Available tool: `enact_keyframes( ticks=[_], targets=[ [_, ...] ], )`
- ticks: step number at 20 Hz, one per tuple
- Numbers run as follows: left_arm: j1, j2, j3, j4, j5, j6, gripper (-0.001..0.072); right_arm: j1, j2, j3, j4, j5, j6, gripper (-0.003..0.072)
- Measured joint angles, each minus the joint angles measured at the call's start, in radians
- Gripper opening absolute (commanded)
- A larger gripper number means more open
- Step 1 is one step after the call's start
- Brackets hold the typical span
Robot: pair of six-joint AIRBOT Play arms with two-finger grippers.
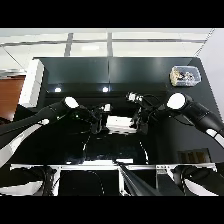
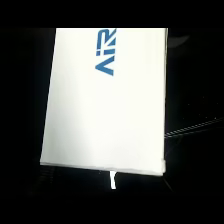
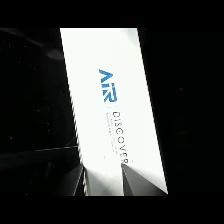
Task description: Fold the box and place the chain.
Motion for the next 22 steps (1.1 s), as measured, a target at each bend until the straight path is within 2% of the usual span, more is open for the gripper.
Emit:
enact_keyframes(
  ticks=[3, 11, 12, 13, 14, 18, 20, 22],
  targets=[
    [0.0, 0.0, 0.0, 0.0, -0.002, 0.002, 0.0354, 0.001, -0.002, 0.0, -0.005, 0.015, 0.042, 0.0277],
    [0.0, 0.0, 0.0, 0.0, 0.005, -0.002, 0.0355, -0.053, 0.031, 0.045, -0.011, 0.145, 0.131, 0.0276],
    [0.0, 0.0, 0.0, 0.0, 0.004, -0.002, 0.0354, -0.067, 0.037, 0.048, -0.005, 0.158, 0.138, 0.0218],
    [0.0, 0.0, 0.0, 0.0, 0.004, -0.002, 0.0354, -0.081, 0.041, 0.051, 0.002, 0.172, 0.153, 0.005],
    [0.0, 0.0, 0.0, 0.0, 0.003, -0.002, 0.0355, -0.097, 0.045, 0.053, 0.016, 0.193, 0.18, 0.0016],
    [0.001, 0.0, 0.0, 0.0, 0.002, -0.003, 0.0354, -0.182, 0.052, 0.012, 0.053, 0.308, 0.362, 0.0015],
    [0.001, 0.0, 0.0, 0.0, 0.002, -0.006, 0.0354, -0.224, 0.053, -0.072, 0.167, 0.303, 0.43, 0.0015],
    [0.001, 0.0, 0.0, 0.0, 0.002, -0.006, 0.0354, -0.237, 0.051, -0.156, 0.359, 0.248, 0.452, 0.0016]
  ],
)
